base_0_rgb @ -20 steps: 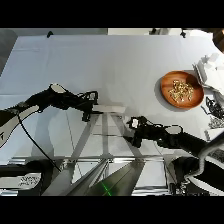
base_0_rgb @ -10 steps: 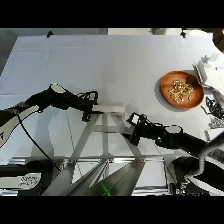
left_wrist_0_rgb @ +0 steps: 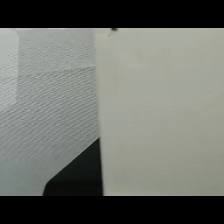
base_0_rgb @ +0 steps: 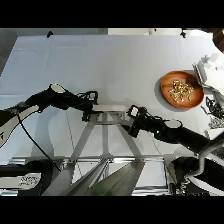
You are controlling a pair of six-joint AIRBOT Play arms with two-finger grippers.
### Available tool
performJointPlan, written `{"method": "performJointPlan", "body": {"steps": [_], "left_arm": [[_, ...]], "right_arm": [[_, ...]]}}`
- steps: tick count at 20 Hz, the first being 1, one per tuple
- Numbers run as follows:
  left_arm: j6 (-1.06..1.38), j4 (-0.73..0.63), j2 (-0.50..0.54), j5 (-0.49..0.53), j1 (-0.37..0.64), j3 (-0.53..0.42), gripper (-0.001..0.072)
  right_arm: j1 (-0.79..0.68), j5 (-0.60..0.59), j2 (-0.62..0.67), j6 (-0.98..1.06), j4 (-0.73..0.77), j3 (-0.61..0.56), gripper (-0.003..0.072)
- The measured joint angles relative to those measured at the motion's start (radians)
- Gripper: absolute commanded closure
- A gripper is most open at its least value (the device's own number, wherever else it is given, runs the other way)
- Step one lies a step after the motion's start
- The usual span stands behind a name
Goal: Fold the box and place the chain.
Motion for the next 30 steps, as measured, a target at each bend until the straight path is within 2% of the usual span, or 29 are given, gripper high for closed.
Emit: {"method": "performJointPlan", "body": {"steps": [6, 14, 22, 30], "left_arm": [[0.002, 0.002, 0.0, 0.0, 0.0, 0.0, 0.0698], [0.001, 0.0, 0.0, -0.004, 0.0, 0.0, 0.0698], [0.001, 0.0, 0.0, -0.001, 0.0, 0.0, 0.0698], [0.001, 0.0, 0.0, -0.004, 0.0, 0.0, 0.0698]], "right_arm": [[-0.114, 0.192, -0.087, 0.001, -0.163, 0.074, -0.0018], [-0.176, 0.295, -0.168, 0.107, -0.406, 0.165, -0.0017], [-0.216, 0.388, -0.266, 0.118, -0.48, 0.256, -0.0017], [-0.219, 0.428, -0.362, 0.116, -0.545, 0.329, -0.0014]]}}
